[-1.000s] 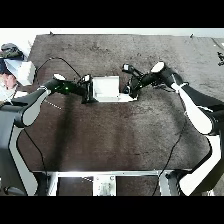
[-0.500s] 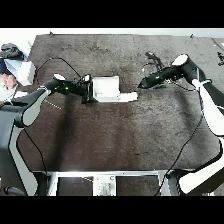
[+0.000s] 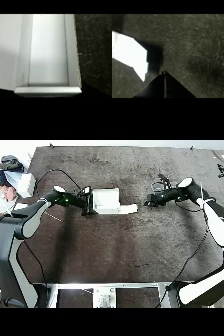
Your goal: Fold the box and place the chain.
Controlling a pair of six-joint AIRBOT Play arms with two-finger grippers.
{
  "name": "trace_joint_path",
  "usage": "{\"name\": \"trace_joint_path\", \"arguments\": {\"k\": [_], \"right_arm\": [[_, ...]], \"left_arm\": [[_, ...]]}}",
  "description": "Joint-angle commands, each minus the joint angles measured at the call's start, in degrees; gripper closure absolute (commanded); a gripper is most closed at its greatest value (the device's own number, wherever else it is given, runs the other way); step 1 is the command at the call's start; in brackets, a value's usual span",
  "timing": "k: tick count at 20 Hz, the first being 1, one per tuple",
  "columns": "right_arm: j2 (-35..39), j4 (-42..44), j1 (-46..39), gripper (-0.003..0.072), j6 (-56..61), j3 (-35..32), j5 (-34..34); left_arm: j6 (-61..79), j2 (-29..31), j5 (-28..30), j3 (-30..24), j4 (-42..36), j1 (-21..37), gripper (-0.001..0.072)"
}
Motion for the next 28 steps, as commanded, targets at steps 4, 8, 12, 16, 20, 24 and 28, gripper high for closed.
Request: {"name": "trace_joint_path", "arguments": {"k": [4, 8, 12, 16, 20, 24, 28], "right_arm": [[-4.57, 13.68, 1.88, 0.0672, -6.23, -3.19, -2.36], [-6.34, 18.47, 5.77, 0.0633, -8.35, -3.21, 0.28], [-3.61, 20.74, 6.8, 0.0454, -6.47, -2.78, 0.5], [-3.41, 20.44, 7.93, 0.032, -3.93, 0.92, 1.64], [-3.65, 15.19, 11.37, 0.0317, -1.18, 3.61, 1.62], [-3.65, 11.3, 13.31, 0.0316, 0.98, 5.31, 1.62], [-3.65, 11.3, 14.1, 0.0317, 0.98, 7.43, 1.84]], "left_arm": [[0.02, 0.04, 0.0, 0.04, 0.0, 0.07, 0.0386], [0.02, 0.04, 0.0, 0.04, 0.0, 0.04, 0.0386], [0.0, 0.04, 0.0, 0.04, 0.02, 0.04, 0.0386], [0.0, 0.04, 0.0, 0.04, 0.02, 0.04, 0.0386], [0.0, 0.04, 0.0, 0.04, 0.0, 0.07, 0.0386], [-0.02, 0.04, -0.02, 0.04, 0.0, 0.07, 0.0386], [0.0, 0.04, -0.02, 0.04, 0.0, 0.04, 0.0386]]}}
